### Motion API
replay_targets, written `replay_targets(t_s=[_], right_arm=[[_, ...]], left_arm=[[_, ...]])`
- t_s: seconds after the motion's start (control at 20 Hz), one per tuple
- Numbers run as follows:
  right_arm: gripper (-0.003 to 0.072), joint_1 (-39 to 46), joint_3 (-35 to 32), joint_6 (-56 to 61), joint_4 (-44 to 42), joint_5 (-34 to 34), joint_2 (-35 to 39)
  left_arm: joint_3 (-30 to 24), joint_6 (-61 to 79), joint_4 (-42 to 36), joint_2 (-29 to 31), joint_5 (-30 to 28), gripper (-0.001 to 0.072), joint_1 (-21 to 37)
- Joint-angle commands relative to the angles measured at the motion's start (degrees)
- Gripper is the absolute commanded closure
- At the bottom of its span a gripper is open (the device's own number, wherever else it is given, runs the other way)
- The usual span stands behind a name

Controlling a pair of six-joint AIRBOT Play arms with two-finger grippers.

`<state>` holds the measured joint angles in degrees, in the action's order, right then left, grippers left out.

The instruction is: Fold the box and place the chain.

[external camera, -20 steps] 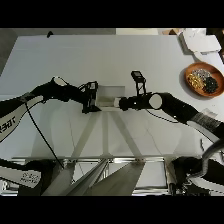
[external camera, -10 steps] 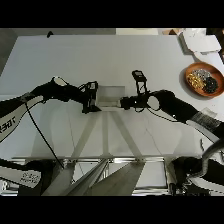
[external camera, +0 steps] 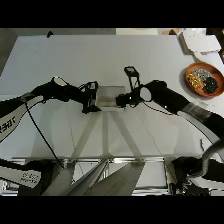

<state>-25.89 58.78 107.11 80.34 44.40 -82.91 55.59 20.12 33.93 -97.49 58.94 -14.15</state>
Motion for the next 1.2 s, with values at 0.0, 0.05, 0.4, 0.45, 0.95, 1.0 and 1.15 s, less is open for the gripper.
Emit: replay_targets(t_s=[0.0, 0.05, 0.4, 0.45, 0.95, 1.0, 1.15], right_arm=[[0.0277, -0.9, 1.1, 7.3, 4.1, 2.3, -2.7], [0.0277, -0.9, 1.1, 9.2, 5.7, 2.3, -3.0], [0.0280, -1.2, 3.7, 17.2, 11.3, 3.7, -3.6], [0.0280, -1.6, 4.6, 17.2, 11.4, 4.3, -4.1], [0.0313, -4.4, 8.2, 22.9, 14.7, 6.6, -9.4], [0.0316, -4.4, 8.6, 24.0, 16.0, 6.6, -9.6], [0.0464, -4.4, 9.1, 24.7, 17.0, 6.6, -10.4]], left_arm=[[0.0, 0.0, 0.0, 0.0, 0.0, 0.0452, 0.0], [0.0, 0.0, 0.0, 0.0, 0.0, 0.0452, 0.0], [0.0, 0.0, 0.0, 0.0, 0.0, 0.0452, 0.0], [0.0, 0.0, 0.0, 0.0, 0.0, 0.0452, 0.0], [0.0, 0.0, 0.0, 0.0, 0.0, 0.0452, 0.0], [0.0, 0.0, 0.0, 0.0, 0.0, 0.0452, 0.0], [0.0, 0.0, 0.0, 0.0, 0.0, 0.0452, 0.0]])
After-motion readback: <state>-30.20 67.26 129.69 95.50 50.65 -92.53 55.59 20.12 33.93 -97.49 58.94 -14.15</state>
